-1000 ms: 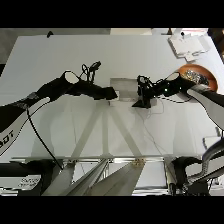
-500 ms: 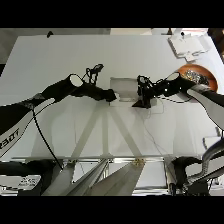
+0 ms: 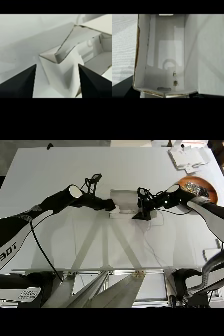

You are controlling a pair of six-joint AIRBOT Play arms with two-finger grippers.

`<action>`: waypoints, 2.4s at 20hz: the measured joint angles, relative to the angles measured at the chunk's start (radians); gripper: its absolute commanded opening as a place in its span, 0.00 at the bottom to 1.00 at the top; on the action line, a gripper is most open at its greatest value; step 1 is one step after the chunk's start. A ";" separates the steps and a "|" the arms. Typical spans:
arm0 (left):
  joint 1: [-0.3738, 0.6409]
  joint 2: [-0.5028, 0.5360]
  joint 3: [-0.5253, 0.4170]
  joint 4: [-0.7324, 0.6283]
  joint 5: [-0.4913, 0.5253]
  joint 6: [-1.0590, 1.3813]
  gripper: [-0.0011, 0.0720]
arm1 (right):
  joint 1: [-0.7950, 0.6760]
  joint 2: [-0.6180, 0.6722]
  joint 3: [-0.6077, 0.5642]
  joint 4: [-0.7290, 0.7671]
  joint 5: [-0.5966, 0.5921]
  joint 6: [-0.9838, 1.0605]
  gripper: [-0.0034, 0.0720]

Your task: Fold the box and place the chain.

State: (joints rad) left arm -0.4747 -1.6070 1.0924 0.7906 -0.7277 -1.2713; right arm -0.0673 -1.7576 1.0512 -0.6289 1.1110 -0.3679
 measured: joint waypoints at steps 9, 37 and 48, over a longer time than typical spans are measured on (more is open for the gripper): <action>-0.065 0.005 0.095 0.402 -0.084 -0.365 0.77 | 0.000 0.000 0.000 0.000 0.000 0.000 0.71; -0.217 -0.143 0.306 0.709 -0.251 -0.881 0.60 | -0.001 0.000 0.000 -0.004 -0.001 -0.008 0.71; -0.174 -0.053 0.306 0.605 -0.351 -0.581 0.81 | -0.001 0.000 0.000 -0.001 0.000 0.000 0.71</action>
State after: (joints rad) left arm -0.6487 -1.6596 1.3983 1.3952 -1.0790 -1.8523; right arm -0.0681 -1.7576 1.0508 -0.6296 1.1114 -0.3683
